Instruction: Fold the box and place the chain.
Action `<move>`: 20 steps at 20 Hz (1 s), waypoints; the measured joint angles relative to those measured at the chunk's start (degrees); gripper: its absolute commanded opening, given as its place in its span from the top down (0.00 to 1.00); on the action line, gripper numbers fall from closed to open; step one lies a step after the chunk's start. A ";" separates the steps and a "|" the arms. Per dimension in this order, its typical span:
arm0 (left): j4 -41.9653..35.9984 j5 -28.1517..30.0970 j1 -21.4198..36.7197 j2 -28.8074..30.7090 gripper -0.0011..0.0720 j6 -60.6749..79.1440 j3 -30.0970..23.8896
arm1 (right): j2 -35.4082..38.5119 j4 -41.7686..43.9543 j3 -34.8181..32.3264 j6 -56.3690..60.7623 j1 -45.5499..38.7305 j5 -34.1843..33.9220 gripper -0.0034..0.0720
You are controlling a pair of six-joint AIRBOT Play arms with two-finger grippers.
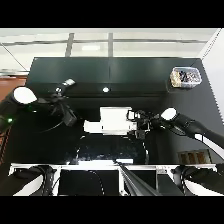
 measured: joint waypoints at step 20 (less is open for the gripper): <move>-18.95 8.63 0.61 -15.30 0.95 -15.54 -9.05 | 0.00 0.00 0.00 0.00 0.00 -0.02 0.74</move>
